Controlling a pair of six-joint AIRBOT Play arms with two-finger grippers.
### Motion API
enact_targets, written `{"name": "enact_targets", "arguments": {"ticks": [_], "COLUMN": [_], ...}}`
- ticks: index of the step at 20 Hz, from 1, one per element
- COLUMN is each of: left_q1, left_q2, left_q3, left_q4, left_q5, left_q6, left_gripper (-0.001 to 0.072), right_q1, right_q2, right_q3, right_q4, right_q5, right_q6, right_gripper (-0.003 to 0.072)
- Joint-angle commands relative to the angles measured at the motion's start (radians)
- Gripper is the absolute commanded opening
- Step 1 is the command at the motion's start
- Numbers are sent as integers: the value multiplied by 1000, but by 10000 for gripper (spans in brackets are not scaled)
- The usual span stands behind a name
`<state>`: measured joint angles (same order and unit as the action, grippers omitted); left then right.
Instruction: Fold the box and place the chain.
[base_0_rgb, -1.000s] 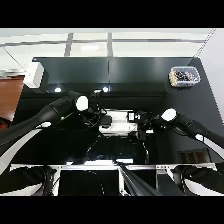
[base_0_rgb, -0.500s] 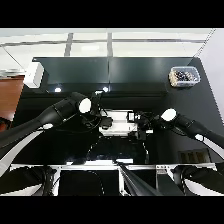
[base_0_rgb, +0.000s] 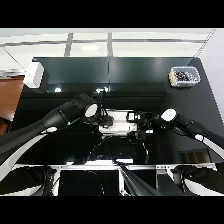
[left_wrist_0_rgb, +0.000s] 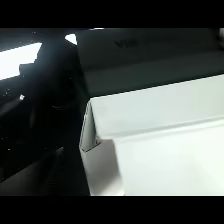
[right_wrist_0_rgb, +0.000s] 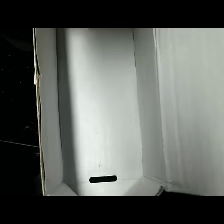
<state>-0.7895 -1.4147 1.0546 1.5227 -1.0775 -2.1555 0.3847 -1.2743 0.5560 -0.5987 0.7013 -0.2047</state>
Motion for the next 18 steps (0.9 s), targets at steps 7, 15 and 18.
{"name": "enact_targets", "arguments": {"ticks": [7, 15, 18], "left_q1": [-27, -31, -28], "left_q2": [-29, -88, -104], "left_q3": [3, 11, 49], "left_q4": [-17, -23, -8], "left_q5": [-18, -18, -19], "left_q6": [-51, -52, -52], "left_gripper": [371, 371, 372], "right_q1": [1, 1, 1], "right_q2": [-1, -1, -1], "right_q3": [0, 0, 0], "right_q4": [0, 0, 0], "right_q5": [1, 2, 2], "right_q6": [-1, -1, -1], "right_gripper": [60, 60, 60]}}
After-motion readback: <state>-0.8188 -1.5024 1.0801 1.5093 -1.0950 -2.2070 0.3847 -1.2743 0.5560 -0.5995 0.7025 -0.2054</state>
